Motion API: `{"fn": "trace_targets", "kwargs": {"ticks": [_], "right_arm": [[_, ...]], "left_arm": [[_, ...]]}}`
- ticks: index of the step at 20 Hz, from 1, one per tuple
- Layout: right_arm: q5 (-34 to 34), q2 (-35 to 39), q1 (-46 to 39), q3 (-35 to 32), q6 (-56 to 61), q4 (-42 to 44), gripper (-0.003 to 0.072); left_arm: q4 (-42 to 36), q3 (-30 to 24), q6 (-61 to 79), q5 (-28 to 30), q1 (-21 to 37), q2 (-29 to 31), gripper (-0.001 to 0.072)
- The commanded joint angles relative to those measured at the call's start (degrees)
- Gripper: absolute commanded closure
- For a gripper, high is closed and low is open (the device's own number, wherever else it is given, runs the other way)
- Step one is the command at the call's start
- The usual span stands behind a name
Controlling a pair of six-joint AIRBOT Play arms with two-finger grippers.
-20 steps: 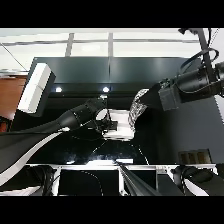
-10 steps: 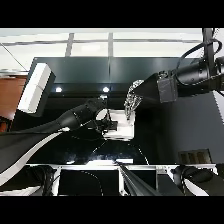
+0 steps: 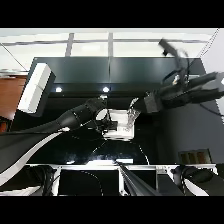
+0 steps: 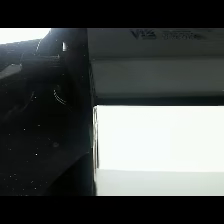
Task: Fold the box and place the chain.
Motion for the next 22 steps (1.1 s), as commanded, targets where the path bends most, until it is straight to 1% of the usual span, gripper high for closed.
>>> {"fn": "trace_targets", "kwargs": {"ticks": [1,4,6,9,10,12,13,14,15,16,18,20,22], "right_arm": [[-3.1,-0.02,0.02,-6.36,-0.26,-0.24,0.0675],[-6.49,-0.15,0.55,-10.29,-0.24,-0.26,0.0675],[-9.35,-0.72,2.58,-12.92,-0.24,0.0,0.0674],[-17.88,-1.27,5.92,-17.29,-0.11,-2.95,0.0674],[-19.45,-1.27,6.14,-18.58,0.11,-3.3,0.0674],[-19.32,-1.27,6.12,-19.74,0.24,-3.41,0.067],[-19.04,-1.27,6.14,-19.78,0.31,-3.34,0.0538],[-18.78,-1.27,6.14,-19.78,0.68,-3.21,0.0277],[-18.4,-1.27,6.1,-19.78,0.66,-3.34,0.0241],[-17.9,-1.18,5.79,-19.65,0.63,-3.72,0.0241],[-13.57,-0.68,2.86,-17.73,0.63,-7.61,0.0241],[-8.37,1.53,-2.75,-15.26,0.61,-12.02,0.0242],[-7.08,4.74,-8.59,-14.71,0.63,-13.14,0.0241]], "left_arm": [[0.02,0.04,0.02,0.02,0.04,-0.02,0.0681],[0.02,0.04,0.0,0.0,0.04,-0.02,0.0681],[0.0,0.04,0.0,0.0,0.04,-0.02,0.0682],[0.02,0.04,0.0,0.02,0.04,-0.02,0.0681],[0.0,0.04,0.0,0.02,0.04,-0.02,0.0681],[0.0,0.04,0.0,0.0,0.04,-0.02,0.0681],[0.0,0.04,0.0,0.0,0.04,-0.02,0.0681],[0.0,0.04,0.0,0.04,0.04,-0.02,0.0682],[0.0,0.04,0.0,0.07,0.04,-0.02,0.0681],[0.02,0.04,0.0,0.0,0.04,-0.02,0.0681],[-0.26,0.04,0.0,0.07,0.04,-0.02,0.0681],[-0.35,0.04,0.0,0.17,0.04,-0.02,0.0682],[-0.33,0.04,0.24,0.61,0.04,-0.02,0.0681]]}}
